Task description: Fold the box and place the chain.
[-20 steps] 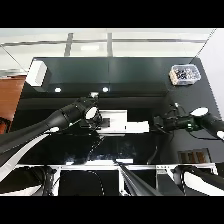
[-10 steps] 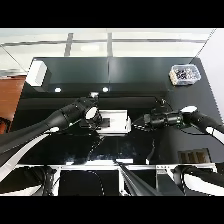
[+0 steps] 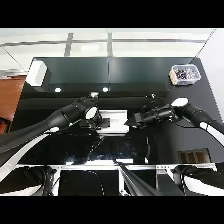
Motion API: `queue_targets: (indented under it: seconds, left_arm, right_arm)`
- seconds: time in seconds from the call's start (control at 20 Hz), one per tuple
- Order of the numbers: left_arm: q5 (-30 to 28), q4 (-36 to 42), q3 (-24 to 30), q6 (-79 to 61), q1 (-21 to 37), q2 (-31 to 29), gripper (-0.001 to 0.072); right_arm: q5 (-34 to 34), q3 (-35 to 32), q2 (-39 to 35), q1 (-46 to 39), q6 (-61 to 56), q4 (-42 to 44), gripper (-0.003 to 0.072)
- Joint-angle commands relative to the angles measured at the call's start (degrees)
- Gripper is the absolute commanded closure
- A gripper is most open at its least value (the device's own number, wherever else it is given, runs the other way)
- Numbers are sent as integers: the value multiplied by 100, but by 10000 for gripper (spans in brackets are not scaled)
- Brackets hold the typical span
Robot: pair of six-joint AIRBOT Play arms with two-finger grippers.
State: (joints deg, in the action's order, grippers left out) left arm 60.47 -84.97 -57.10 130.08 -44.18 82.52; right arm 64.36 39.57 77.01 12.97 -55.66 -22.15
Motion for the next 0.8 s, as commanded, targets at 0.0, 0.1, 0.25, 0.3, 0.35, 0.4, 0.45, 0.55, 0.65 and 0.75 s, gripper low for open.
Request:
queue_targets:
  seconds: [0.0, 0.1, 0.25, 0.3, 0.35, 0.4, 0.45, 0.55, 0.65, 0.75]
  left_arm:
    - [0, -2, 0, 0, 4, 2, 680]
    - [0, -2, 0, 0, 4, 2, 680]
    - [0, -2, 0, 0, 4, 2, 680]
    - [0, -2, 0, 0, 4, 2, 681]
    - [0, -2, 0, 0, 4, 2, 680]
    - [0, -4, 0, 0, 4, 2, 680]
    - [0, -2, 0, 0, 4, 2, 680]
    - [2, -4, 0, 0, 4, 2, 680]
    - [2, -4, 0, 0, 4, 2, 680]
    - [2, -4, 0, 0, 4, 2, 680]
  right_arm:
    - [-339, 461, 4, 479, -927, -688, 206]
    - [-496, 680, 4, 708, -1493, -1080, 206]
    - [-737, 935, 4, 1047, -2358, -1923, 208]
    - [-767, 992, 4, 1143, -2564, -2144, 293]
    - [-774, 1047, 4, 1246, -2761, -2365, 346]
    - [-780, 1084, 4, 1333, -2970, -2546, 346]
    - [-787, 1137, 4, 1440, -3215, -2817, 347]
    - [-787, 1257, 4, 1674, -3722, -3399, 346]
    - [-778, 1386, 4, 1886, -4188, -3921, 346]
    - [-651, 1480, 7, 2024, -4557, -4251, 347]
